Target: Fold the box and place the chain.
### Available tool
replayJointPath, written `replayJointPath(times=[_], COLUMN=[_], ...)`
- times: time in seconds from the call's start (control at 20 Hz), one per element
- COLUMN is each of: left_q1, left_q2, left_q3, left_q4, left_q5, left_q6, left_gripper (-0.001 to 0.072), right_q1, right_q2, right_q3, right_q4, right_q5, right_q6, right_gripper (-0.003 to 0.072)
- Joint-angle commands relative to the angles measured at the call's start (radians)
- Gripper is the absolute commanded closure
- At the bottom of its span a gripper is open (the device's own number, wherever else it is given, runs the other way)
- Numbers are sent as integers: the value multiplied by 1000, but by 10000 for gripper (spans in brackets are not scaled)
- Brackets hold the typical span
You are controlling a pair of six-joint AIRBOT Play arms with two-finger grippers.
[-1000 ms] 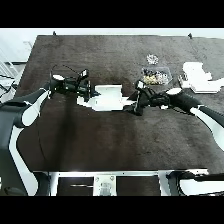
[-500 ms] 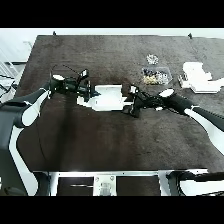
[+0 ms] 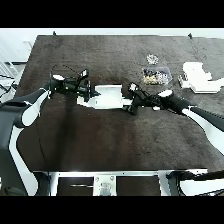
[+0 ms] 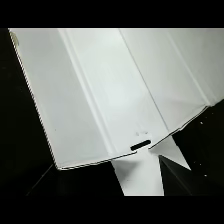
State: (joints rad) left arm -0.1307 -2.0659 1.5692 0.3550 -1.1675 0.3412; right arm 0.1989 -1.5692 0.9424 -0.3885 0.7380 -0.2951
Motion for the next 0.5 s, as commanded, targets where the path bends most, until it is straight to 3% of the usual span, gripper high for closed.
replayJointPath(times=[0.0, 0.25, 0.45], left_q1=[1, 1, 1], left_q2=[-1, -1, -1], left_q3=[0, -1, -1], left_q4=[0, 1, 1], left_q5=[-1, -2, -2], left_q6=[0, 0, 0], left_gripper=[691, 691, 691], right_q1=[-3, -42, -51], right_q2=[-1, -2, -31], right_q3=[2, 18, 81], right_q4=[90, 93, 81], right_q5=[-17, -13, 67], right_q6=[-79, -103, -102], right_gripper=[-34, -34, -34])
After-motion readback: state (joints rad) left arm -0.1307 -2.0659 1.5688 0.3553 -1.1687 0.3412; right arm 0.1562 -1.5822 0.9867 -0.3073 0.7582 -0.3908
